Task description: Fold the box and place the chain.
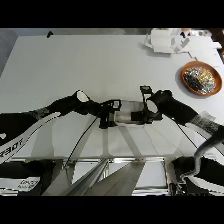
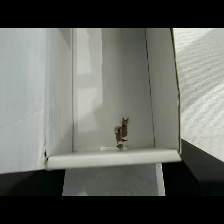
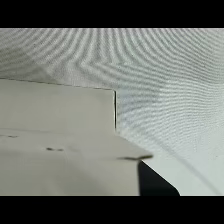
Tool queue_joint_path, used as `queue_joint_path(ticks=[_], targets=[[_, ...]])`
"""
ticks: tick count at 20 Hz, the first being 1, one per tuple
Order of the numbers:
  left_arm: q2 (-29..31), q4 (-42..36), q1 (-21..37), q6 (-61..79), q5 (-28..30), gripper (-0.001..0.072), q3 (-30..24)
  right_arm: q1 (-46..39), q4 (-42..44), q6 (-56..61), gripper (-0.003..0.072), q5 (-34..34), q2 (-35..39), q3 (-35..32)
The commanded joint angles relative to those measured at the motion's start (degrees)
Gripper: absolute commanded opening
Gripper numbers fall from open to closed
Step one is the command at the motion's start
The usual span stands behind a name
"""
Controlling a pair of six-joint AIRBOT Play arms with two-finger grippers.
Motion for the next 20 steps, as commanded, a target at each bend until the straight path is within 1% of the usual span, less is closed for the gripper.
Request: queue_joint_path(ticks=[1, 2, 3, 4, 5, 6, 7, 8, 10, 11, 12, 15, 16, 17, 18, 20], targets=[[0.0, 0.0, 0.0, 0.1, 0.0, 0.0211, 0.0, 0.7, 0.6, 0.9, 0.0020, -2.0, -0.4, -1.0], [0.0, 0.0, 0.0, 0.1, 0.0, 0.0211, 0.0, 0.7, 0.6, 0.9, 0.0021, -2.4, -0.4, -1.6], [0.0, 0.0, 0.0, 0.1, 0.0, 0.0211, 0.0, 0.7, 0.6, 0.9, 0.0077, -2.8, -0.4, -2.1], [0.0, 0.0, 0.0, 0.1, 0.0, 0.0211, 0.0, 0.7, 0.6, 0.9, 0.0264, -3.2, -0.4, -2.4], [0.0, 0.0, 0.0, 0.1, 0.0, 0.0211, 0.0, 0.7, 0.6, 0.9, 0.0318, -3.8, -0.4, -2.4], [0.0, 0.0, 0.0, 0.1, 0.0, 0.0211, 0.0, 0.6, 0.6, 1.0, 0.0293, -4.2, -0.4, -2.4], [0.0, 0.1, 0.0, 0.1, 0.0, 0.0211, 0.0, 0.7, 0.6, 1.1, 0.0171, -4.7, -0.4, -2.4], [0.0, 0.0, 0.0, 0.1, 0.0, 0.0211, 0.0, 0.6, 0.6, 1.1, 0.0138, -4.9, -0.4, -2.4], [0.0, 0.0, 0.0, 0.1, -0.2, 0.0211, 0.0, 0.7, 0.6, 1.1, 0.0095, -5.2, -0.4, -2.5], [0.0, 0.0, 0.0, 0.1, -0.2, 0.0211, 0.0, 0.6, 0.6, 1.1, 0.0049, -5.4, -0.4, -2.7], [0.0, 0.0, 0.0, 0.1, -0.2, 0.0211, 0.0, 0.7, 0.6, 1.1, 0.0020, -5.4, -0.4, -2.8], [0.0, 0.0, 0.0, 0.1, -0.2, 0.0211, 0.0, 0.7, 0.6, 0.9, 0.0021, -5.4, -0.3, -3.0], [0.0, 0.0, 0.0, 0.1, -0.2, 0.0211, 0.0, 0.7, 0.6, 0.8, 0.0075, -5.2, -0.2, -3.0], [0.0, 0.0, 0.0, 0.1, -0.2, 0.0211, 0.0, 0.7, 0.6, 0.8, 0.0250, -4.7, 0.1, -3.0], [0.0, 0.0, 0.0, 0.1, -0.2, 0.0211, 0.0, 0.6, 0.5, 0.8, 0.0346, -4.0, 0.7, -3.0], [0.0, 0.0, 0.0, 0.1, -0.2, 0.0211, 0.0, 0.7, 0.6, -1.2, 0.0344, -2.2, 3.6, -3.0]])
